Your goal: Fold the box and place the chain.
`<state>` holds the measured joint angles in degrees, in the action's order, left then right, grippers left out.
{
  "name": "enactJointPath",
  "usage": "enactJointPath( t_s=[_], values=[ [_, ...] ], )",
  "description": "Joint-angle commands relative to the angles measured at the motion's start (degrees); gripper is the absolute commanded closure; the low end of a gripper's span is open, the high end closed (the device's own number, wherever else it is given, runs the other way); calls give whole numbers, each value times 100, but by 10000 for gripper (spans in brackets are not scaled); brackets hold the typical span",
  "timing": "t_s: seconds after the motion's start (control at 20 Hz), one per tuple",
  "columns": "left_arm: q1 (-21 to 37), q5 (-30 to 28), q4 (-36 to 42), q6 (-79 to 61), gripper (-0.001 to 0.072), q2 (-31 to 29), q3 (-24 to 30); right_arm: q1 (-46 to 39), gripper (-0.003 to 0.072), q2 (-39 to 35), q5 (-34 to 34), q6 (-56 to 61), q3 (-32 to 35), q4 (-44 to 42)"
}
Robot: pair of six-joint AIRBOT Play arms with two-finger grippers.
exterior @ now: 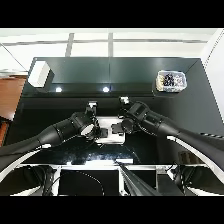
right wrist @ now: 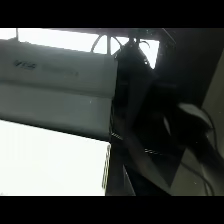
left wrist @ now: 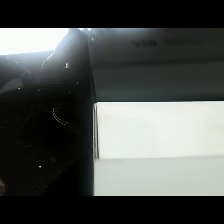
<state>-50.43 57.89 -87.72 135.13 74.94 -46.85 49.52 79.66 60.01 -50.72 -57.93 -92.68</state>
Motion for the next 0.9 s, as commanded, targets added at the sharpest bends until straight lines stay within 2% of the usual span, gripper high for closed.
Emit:
enactJointPath(
  t_s=[0.0,0.55,0.7,0.85],
  values=[
    [-2,55,17,13,679,2,2,-13,360,-367,164,-538,0,57],
    [-2,122,13,13,679,-11,-2,-199,363,-2203,1117,-1488,0,706],
    [-2,90,-74,15,679,-22,-2,-896,364,-2719,1482,-1493,0,1591],
    [2,26,-146,17,678,-22,-2,-2061,364,-2865,1561,-1759,20,2299]
  ],
)
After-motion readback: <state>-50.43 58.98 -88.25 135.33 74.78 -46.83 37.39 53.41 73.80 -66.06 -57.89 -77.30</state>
